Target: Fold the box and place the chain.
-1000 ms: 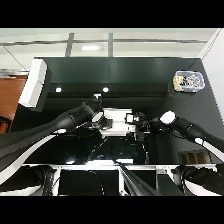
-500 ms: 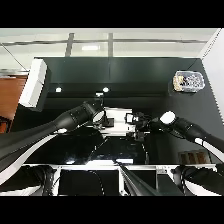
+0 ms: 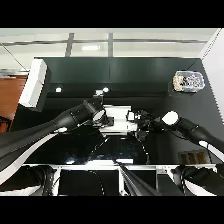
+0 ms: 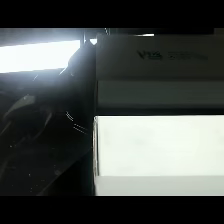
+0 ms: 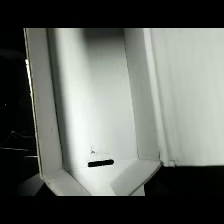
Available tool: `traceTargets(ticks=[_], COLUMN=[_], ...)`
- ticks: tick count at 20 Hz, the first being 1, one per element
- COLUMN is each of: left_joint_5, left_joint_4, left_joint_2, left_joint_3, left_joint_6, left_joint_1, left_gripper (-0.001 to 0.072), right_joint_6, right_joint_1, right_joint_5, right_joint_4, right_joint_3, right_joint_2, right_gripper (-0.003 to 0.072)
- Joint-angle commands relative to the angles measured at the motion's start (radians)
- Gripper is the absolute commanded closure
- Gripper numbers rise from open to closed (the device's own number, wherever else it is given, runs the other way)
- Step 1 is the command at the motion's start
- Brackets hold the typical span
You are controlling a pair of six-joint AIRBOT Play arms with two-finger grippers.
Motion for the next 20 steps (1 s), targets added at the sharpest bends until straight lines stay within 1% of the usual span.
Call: traceTargets(ticks=[1, 2, 3, 4, 6, 7, 8, 9, 10, 13, 15, 18, 20], left_joint_5=[0.0, 0.0, 0.0, 0.0, -0.001, 0.0, 0.0, -0.001, 0.0, 0.0, 0.0, 0.0, 0.0], left_joint_4=[0.002, 0.002, 0.002, 0.002, 0.002, 0.002, 0.002, 0.002, 0.002, -0.001, -0.001, -0.002, -0.002], left_joint_2=[-0.001, -0.001, -0.001, -0.001, -0.001, -0.001, -0.001, -0.001, -0.001, -0.001, -0.001, -0.001, -0.001], left_joint_3=[0.001, 0.001, 0.001, 0.001, 0.001, 0.001, 0.001, 0.001, 0.001, 0.001, 0.001, 0.001, 0.001], left_joint_6=[0.002, 0.002, 0.002, 0.002, 0.002, 0.002, 0.002, 0.002, 0.002, 0.002, 0.002, 0.002, 0.002], left_joint_1=[0.0, 0.0, 0.0, 0.0, 0.0, 0.0, 0.0, 0.0, 0.0, 0.0, 0.0, 0.0, 0.0], left_gripper=[0.0683, 0.0683, 0.0683, 0.0682, 0.0682, 0.0682, 0.0682, 0.0682, 0.0682, 0.0682, 0.0682, 0.0682, 0.0682], right_joint_6=[0.068, 0.056, 0.036, 0.008, -0.041, -0.048, -0.048, -0.048, -0.047, -0.029, -0.027, -0.024, -0.012], right_joint_1=[-0.003, -0.003, -0.003, -0.003, -0.002, -0.002, -0.002, -0.002, 0.001, 0.025, 0.056, 0.075, 0.075], right_joint_5=[0.006, 0.005, 0.005, 0.005, 0.005, 0.005, 0.006, 0.007, 0.006, 0.013, 0.011, -0.04, -0.047], right_joint_4=[-0.063, -0.063, -0.065, -0.068, -0.067, -0.068, -0.067, -0.067, -0.064, -0.044, 0.009, 0.121, 0.145], right_joint_3=[0.001, 0.001, 0.001, 0.001, 0.001, 0.001, 0.001, 0.001, 0.0, 0.0, 0.0, 0.0, 0.0], right_joint_2=[0.073, 0.079, 0.079, 0.079, 0.079, 0.079, 0.079, 0.079, 0.079, 0.072, 0.049, 0.028, 0.027], right_gripper=[0.0061, 0.0061, 0.0081, 0.0161, 0.0217, 0.0218, 0.03, 0.041, 0.0461, 0.0461, 0.0461, 0.0462, 0.0461])
